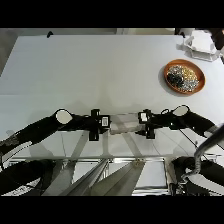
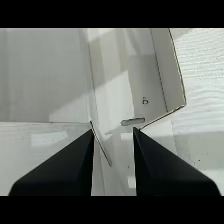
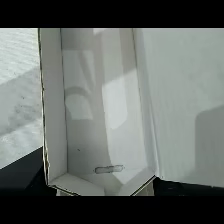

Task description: Fold the box and place the chain.

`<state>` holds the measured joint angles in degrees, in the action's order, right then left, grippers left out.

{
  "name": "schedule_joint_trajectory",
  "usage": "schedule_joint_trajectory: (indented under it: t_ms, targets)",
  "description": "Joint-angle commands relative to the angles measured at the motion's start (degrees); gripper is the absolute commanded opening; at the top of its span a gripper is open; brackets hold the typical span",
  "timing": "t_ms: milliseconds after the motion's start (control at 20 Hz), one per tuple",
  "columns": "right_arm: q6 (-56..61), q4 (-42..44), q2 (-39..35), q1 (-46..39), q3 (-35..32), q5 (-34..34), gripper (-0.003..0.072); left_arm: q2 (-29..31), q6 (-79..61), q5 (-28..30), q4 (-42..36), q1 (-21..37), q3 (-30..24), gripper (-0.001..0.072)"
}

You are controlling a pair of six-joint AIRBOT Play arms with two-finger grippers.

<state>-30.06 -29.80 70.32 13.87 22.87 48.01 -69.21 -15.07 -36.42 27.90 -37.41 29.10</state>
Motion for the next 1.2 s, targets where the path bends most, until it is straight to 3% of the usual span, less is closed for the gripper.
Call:
schedule_joint_trajectory:
  t_ms: [0, 250, 600, 1150]
  targets:
    - [0.15, 0.24, -0.04, 0.0, -0.02, -0.24, 0.0416, -0.04, 0.07, -0.13, -0.46, -0.2, 0.07, 0.0244]
    - [0.15, 0.24, -0.04, 0.0, -0.02, -0.24, 0.0416, 0.85, 5.09, 3.8, 0.42, 0.2, 0.09, 0.0255]
    - [0.15, 0.22, -0.04, 0.0, -0.02, -0.24, 0.0416, 1.66, 11.67, -5.6, 12.07, 3.91, 0.09, 0.0278]
    - [0.15, 0.24, -0.04, 0.0, -0.02, -0.24, 0.0416, 1.42, 11.32, -3.63, 11.45, 3.74, 0.09, 0.0275]
